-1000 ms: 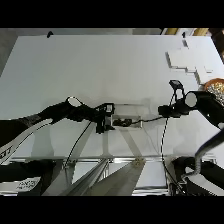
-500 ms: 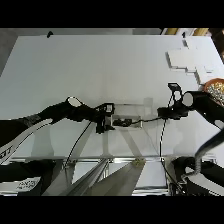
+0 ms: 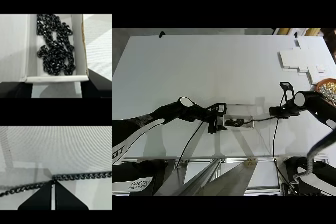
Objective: Fold the box and place the chain.
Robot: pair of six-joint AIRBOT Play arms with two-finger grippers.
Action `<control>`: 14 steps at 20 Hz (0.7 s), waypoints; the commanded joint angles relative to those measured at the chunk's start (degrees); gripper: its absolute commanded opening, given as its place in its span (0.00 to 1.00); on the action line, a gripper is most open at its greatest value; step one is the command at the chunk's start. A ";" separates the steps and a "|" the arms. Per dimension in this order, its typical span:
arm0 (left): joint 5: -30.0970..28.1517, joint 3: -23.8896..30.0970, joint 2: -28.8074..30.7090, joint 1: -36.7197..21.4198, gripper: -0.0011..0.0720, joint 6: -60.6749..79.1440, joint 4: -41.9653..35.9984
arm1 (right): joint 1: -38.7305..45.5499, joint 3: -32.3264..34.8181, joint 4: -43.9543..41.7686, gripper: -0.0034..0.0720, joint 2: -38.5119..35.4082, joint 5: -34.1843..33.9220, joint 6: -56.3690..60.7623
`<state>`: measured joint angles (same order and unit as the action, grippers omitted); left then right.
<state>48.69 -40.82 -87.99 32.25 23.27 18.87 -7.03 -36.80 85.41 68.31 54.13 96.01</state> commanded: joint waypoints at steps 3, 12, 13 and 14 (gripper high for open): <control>-0.02 0.00 0.02 -0.02 0.06 0.00 0.00 | 0.00 0.00 -0.35 0.06 -1.64 2.49 -3.78; -0.02 0.00 0.02 -0.02 0.06 0.00 0.00 | -0.07 0.02 -28.28 0.06 -18.18 7.74 -19.12; -0.02 0.00 0.02 -0.02 0.06 0.00 0.00 | -0.07 0.02 -31.21 0.06 -19.34 8.04 -20.50; -0.02 0.00 0.02 -0.02 0.06 0.00 0.00 | -0.07 0.02 -34.10 0.06 -20.26 8.37 -21.81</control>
<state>48.69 -40.82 -87.99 32.25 23.24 18.87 -7.05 -36.80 62.54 51.88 61.06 79.90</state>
